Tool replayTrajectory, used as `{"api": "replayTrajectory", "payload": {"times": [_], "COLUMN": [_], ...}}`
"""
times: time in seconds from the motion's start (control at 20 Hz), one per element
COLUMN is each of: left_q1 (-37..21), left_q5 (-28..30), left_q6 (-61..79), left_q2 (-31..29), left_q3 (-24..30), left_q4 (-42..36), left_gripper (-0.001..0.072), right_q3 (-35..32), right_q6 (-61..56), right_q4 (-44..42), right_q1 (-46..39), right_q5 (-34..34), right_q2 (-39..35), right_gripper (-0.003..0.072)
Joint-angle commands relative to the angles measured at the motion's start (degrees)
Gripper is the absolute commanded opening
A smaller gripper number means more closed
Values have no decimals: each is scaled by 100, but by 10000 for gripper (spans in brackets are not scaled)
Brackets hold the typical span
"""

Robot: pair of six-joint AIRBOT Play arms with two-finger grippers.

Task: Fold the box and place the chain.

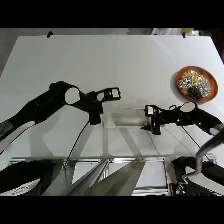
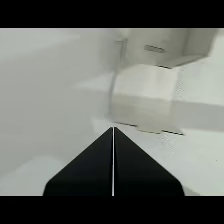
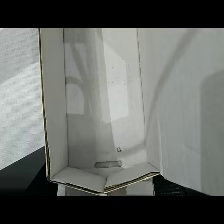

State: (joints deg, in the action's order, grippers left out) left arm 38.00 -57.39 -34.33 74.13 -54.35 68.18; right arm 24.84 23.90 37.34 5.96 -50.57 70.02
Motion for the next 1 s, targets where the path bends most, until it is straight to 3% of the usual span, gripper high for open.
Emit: {"api": "replayTrajectory", "payload": {"times": [0.0, 0.15, 0.35, 0.6, 0.7, 0.75, 0.95], "left_q1": [-4, -4, -31, -308, -258, -205, 44], "left_q5": [-66, 52, 111, 109, 190, 225, 511], "left_q6": [1812, 2323, 2146, 1591, 1786, 2061, 3016], "left_q2": [151, 308, 201, -831, -1023, -997, -448], "left_q3": [358, 424, 422, 422, 422, 422, 422], "left_q4": [-763, -966, -535, -4, -223, -472, -1473], "left_gripper": [20, 36, 36, 35, 54, 97, 100], "right_q3": [4, 4, 2, 2, 4, 4, 2], "right_q6": [-2, -2, -2, -2, -2, -2, -2], "right_q4": [-7, -7, -7, -7, -7, -7, -7], "right_q1": [0, 0, 0, 0, 0, 0, 0], "right_q5": [0, 0, 2, 0, 0, 0, 0], "right_q2": [-2, -2, -2, -2, -2, -2, -2], "right_gripper": [403, 403, 403, 403, 403, 403, 403]}}
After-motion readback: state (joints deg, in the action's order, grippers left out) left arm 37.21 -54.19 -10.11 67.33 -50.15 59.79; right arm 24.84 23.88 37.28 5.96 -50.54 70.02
